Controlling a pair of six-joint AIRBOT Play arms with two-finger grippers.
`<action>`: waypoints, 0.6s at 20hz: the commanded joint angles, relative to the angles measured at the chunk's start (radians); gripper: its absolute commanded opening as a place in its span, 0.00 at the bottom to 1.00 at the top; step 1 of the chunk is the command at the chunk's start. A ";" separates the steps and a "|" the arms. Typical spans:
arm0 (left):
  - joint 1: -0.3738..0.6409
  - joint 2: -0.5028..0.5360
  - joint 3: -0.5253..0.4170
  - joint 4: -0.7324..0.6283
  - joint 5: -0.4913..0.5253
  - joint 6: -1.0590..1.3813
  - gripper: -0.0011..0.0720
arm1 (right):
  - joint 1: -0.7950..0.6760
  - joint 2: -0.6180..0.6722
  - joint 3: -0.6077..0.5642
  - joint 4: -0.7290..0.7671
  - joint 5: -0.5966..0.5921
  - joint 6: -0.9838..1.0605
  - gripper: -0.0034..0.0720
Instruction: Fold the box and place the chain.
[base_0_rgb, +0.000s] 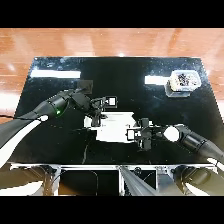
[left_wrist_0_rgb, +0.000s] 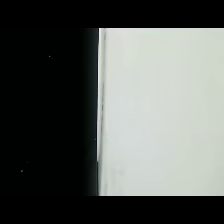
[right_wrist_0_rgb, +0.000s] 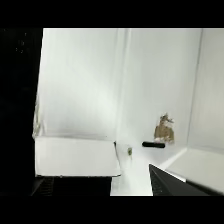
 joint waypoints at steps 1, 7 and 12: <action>0.000 0.000 -0.001 -0.014 0.003 -0.002 0.04 | 0.013 -0.027 -0.001 0.056 -0.057 -0.019 1.00; 0.000 0.000 -0.001 -0.024 0.004 -0.003 0.04 | 0.031 -0.021 0.000 0.106 -0.094 -0.019 1.00; 0.000 0.000 -0.001 -0.023 0.004 -0.003 0.04 | 0.031 0.013 0.000 0.172 -0.033 -0.014 1.00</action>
